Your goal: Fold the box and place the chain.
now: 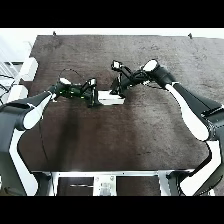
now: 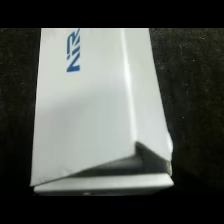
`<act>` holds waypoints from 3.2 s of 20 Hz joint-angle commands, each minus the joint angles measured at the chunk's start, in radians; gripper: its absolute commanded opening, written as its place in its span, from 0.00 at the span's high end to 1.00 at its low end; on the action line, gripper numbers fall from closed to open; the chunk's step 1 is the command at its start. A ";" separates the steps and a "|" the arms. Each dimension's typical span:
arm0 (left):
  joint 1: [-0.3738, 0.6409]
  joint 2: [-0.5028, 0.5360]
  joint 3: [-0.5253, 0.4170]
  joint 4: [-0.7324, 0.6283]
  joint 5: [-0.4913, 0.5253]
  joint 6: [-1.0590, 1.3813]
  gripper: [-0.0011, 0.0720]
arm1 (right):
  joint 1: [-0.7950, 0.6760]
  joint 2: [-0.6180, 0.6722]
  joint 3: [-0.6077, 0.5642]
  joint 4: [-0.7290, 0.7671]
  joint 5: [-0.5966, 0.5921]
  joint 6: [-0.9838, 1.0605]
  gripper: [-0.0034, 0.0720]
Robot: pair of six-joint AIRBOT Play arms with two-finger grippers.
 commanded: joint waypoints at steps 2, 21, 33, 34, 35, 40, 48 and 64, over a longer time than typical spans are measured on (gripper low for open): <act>-0.001 0.000 0.000 0.001 -0.002 0.002 0.50 | 0.000 -0.001 0.002 -0.015 -0.025 0.001 0.50; -0.001 0.000 0.000 0.001 -0.002 0.002 0.50 | 0.016 -0.003 -0.070 -0.016 0.000 0.009 0.57; -0.001 0.000 0.000 0.001 -0.002 0.002 0.50 | -0.067 0.002 -0.062 0.249 0.125 -0.037 0.44; -0.001 0.000 0.000 0.001 -0.002 0.002 0.50 | -0.071 -0.002 -0.062 0.249 0.124 -0.034 0.73; -0.001 0.000 0.000 0.001 -0.002 0.002 0.50 | -0.071 -0.009 -0.062 0.249 0.121 -0.023 0.95; -0.001 0.000 0.000 0.001 -0.001 0.002 0.50 | -0.065 -0.086 -0.063 0.179 0.116 0.112 0.95; -0.001 0.000 0.000 0.001 -0.001 0.002 0.50 | -0.040 -0.112 -0.060 0.094 0.121 0.151 0.95; -0.001 0.000 0.000 0.000 -0.001 0.002 0.50 | -0.198 0.686 -0.471 0.205 -0.219 0.343 0.95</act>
